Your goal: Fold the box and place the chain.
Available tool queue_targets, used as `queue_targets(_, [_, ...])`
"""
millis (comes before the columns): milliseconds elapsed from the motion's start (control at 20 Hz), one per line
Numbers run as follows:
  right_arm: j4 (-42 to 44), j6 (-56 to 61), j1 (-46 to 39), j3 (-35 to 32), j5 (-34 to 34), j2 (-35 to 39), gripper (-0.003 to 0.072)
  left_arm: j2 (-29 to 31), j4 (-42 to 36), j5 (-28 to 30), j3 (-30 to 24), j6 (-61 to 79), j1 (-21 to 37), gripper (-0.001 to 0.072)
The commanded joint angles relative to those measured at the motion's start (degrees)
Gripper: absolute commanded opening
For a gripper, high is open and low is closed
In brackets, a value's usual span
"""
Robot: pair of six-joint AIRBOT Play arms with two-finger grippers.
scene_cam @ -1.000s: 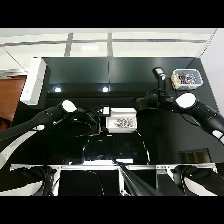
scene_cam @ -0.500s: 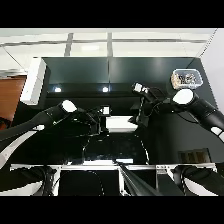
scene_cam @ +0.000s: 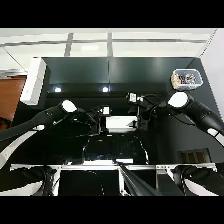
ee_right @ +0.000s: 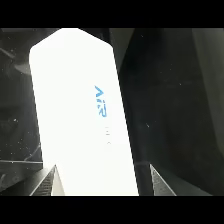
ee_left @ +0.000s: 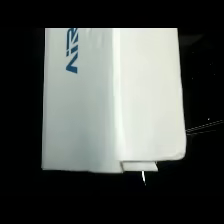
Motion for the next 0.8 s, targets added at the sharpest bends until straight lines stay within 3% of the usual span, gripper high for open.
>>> queue_targets(0, [-0.2,-1.0,0.1,-0.1,-0.3,-0.5,0.0449,0.0,0.0,0.0,0.0,0.0,0.0,0.035])
queue_targets(50, [-0.2,-1.0,0.1,-0.1,0.1,-0.5,0.036,0.0,0.0,0.0,0.0,0.0,0.0,0.035])
queue_targets(150, [-0.3,-1.0,0.1,-0.1,1.0,-0.5,0.0349,0.0,0.0,0.0,0.0,0.0,0.0,0.035])
queue_targets(200, [-0.3,-1.0,0.1,-0.1,1.3,-0.5,0.0243,0.0,0.0,0.0,0.0,0.0,0.0,0.0351])
queue_targets(700, [-2.9,-0.8,1.8,-0.2,0.9,-0.6,0.0246,0.0,0.0,0.0,0.0,0.0,0.0,0.0351])
queue_targets(750, [-3.2,-0.8,1.8,-0.2,0.9,-0.6,0.0282,0.0,0.0,0.0,0.0,0.0,0.0,0.0351])
